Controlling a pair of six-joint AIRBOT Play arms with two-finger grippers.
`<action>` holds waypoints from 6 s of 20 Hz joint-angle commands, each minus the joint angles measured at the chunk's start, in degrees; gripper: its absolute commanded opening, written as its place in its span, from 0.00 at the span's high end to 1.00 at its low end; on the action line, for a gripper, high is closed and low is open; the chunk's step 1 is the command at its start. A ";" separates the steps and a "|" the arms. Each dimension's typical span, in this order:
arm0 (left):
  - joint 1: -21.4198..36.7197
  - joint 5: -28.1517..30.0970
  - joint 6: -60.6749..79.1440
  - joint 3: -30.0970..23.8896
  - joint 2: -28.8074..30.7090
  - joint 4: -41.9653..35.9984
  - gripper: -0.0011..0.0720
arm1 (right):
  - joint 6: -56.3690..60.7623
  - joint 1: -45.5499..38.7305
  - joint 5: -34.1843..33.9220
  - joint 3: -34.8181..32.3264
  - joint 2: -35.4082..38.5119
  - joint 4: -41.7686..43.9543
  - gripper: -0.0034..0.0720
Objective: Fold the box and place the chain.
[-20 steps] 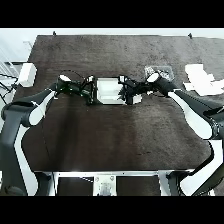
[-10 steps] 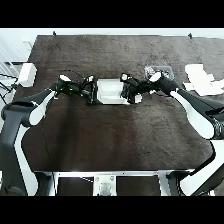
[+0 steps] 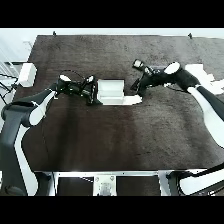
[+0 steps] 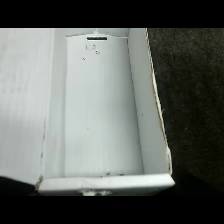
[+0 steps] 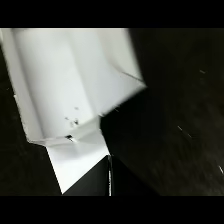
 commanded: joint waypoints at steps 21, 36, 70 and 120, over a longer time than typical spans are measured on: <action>0.04 0.15 0.00 0.00 -0.02 -0.02 0.26 | 35.89 -3.87 2.23 -10.71 -8.44 19.41 0.94; 0.04 0.17 0.00 0.00 -0.02 -0.02 0.26 | 35.32 -1.75 1.01 -8.50 -3.54 20.50 0.54; 0.04 0.13 0.00 0.00 0.00 -0.02 0.26 | 72.06 12.22 -4.44 3.54 -6.54 -14.88 0.42; 0.04 0.15 0.00 0.02 0.00 -0.04 0.26 | 103.27 19.28 15.72 22.14 -16.63 -38.05 0.66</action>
